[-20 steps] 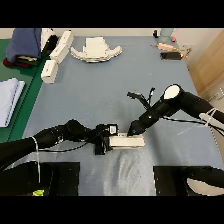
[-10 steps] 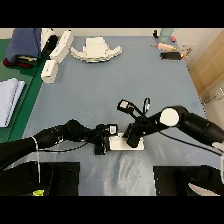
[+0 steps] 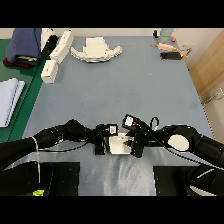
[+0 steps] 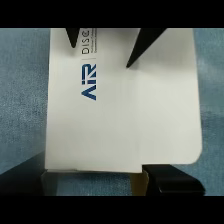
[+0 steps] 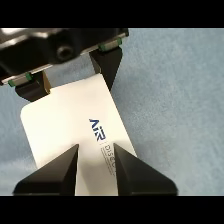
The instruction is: Fold the box.
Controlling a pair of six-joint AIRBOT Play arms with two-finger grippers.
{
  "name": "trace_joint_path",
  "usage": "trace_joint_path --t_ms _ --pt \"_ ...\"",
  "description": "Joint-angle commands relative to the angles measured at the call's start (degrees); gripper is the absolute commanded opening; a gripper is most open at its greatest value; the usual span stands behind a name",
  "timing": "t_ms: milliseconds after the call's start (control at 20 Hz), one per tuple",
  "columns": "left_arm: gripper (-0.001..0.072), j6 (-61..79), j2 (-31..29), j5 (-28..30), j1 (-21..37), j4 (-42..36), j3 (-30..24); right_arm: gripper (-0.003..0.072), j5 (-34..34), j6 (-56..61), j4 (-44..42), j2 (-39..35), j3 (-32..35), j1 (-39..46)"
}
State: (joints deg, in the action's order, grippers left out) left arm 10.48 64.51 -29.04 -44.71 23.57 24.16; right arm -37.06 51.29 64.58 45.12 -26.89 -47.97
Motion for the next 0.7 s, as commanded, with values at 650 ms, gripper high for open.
trace_joint_path --t_ms 650 --pt "0.0514 0.02 0.02 0.02 0.04 0.02 0.07 0.0556 0.57 -7.17 12.2 -1.22 -0.39 -7.76"
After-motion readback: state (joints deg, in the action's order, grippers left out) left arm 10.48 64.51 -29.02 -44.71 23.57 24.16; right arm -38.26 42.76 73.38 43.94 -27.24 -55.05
